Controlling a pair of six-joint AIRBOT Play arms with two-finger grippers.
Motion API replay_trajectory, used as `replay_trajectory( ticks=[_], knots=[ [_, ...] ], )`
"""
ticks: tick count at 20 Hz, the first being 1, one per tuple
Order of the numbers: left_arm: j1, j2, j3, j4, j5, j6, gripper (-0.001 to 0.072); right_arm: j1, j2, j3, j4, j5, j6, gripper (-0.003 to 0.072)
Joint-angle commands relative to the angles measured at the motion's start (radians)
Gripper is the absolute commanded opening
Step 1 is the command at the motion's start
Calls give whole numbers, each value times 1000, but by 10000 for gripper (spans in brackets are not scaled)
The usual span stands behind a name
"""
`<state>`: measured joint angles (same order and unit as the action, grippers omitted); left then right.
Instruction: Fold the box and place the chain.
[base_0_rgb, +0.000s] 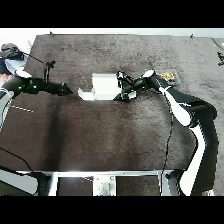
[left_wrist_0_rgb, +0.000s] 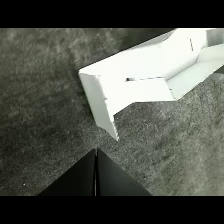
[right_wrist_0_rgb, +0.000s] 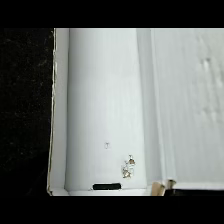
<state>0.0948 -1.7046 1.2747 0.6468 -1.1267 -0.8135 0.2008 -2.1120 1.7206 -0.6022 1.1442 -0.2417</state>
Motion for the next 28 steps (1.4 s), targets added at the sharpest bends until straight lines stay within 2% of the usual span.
replay_trajectory(
  ticks=[1,7,15,20,23,24,25,28],
  knots=[
    [-1,-40,-8,-11,28,-60,10,-1,-1,1,0,0,0,472],
    [-3,-136,-8,-173,33,-68,11,-1,-1,1,0,0,0,472],
    [-81,-200,-8,-233,79,-69,11,-1,-1,1,0,0,0,472],
    [-103,-200,2,-269,62,-36,13,0,-1,1,0,0,0,472],
    [-93,-200,45,-331,-27,40,15,0,-1,1,0,0,0,472],
    [-93,-200,65,-340,-50,40,103,0,-1,1,0,0,0,472],
    [-95,-200,79,-340,-64,40,297,0,-1,1,0,0,0,472],
    [-103,-198,82,-348,-69,36,306,0,-1,1,0,0,0,472]
  ],
)
